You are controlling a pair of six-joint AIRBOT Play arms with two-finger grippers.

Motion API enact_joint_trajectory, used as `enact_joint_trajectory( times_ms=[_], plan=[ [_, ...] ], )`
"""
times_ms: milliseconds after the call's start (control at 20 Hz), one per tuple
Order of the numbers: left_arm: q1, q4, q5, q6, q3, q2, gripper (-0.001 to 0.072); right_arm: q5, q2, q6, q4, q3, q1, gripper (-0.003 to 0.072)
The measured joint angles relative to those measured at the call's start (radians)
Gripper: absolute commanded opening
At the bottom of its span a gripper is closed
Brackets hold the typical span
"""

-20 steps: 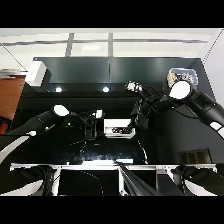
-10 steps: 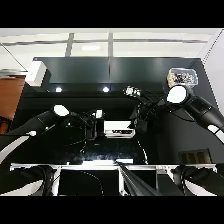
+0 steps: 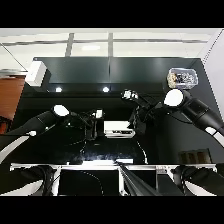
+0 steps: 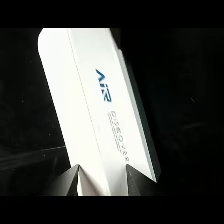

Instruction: Fold the box and place the chain.

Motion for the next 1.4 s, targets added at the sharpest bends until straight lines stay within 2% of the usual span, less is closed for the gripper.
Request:
enact_joint_trajectory(
  times_ms=[50,400,450,500,800,850,900,1400],
  plan=[
    [0.000,0.000,0.000,0.000,0.000,0.000,0.0483,-0.005,0.000,-0.002,-0.007,0.000,0.006,0.0313],
    [0.000,0.000,0.000,0.000,0.000,0.000,0.0484,-0.016,0.000,-0.002,-0.024,0.000,0.023,0.0308],
    [0.000,0.000,0.000,0.000,0.000,0.000,0.0484,-0.016,0.000,-0.002,-0.025,0.000,0.023,0.0163],
    [0.000,0.000,0.000,0.001,0.000,0.000,0.0483,-0.016,0.000,-0.002,-0.027,0.000,0.023,0.0129],
    [0.000,0.001,0.000,0.002,0.000,0.000,0.0483,-0.008,0.001,-0.002,-0.027,0.000,0.024,0.0151],
    [0.000,0.001,0.000,0.002,0.000,0.000,0.0483,-0.005,0.001,-0.002,-0.027,0.000,0.024,0.0232],
    [0.000,0.001,-0.001,0.001,0.000,0.000,0.0483,0.005,0.000,-0.002,-0.026,-0.001,0.024,0.0261],
    [0.000,0.000,0.000,-0.001,0.000,0.000,0.0483,0.012,0.000,0.005,-0.029,-0.001,0.024,0.0260]
  ],
)
